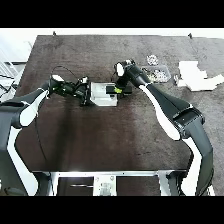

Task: Fold the box and place the chain.

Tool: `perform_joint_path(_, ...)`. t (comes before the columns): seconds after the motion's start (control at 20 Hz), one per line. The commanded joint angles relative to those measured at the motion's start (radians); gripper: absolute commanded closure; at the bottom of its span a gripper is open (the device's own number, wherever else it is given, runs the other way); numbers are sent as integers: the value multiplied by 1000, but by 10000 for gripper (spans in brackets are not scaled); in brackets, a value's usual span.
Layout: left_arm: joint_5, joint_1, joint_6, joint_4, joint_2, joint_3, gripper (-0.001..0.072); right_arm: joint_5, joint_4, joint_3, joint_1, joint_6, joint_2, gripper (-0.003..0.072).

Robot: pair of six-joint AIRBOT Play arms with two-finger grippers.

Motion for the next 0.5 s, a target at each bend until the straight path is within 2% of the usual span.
perform_joint_path(0.0,0,0,0,0,0,0,234,38,-4,5,1,-16,27,215)
perform_joint_path(0.2,0,0,0,0,0,0,234,43,-2,5,1,-77,110,214)
perform_joint_path(0.35,-1,0,0,0,0,0,234,35,-16,5,-8,-200,204,215)
perform_joint_path(0.45,-2,0,-1,0,0,0,234,16,-116,5,-38,-297,261,216)
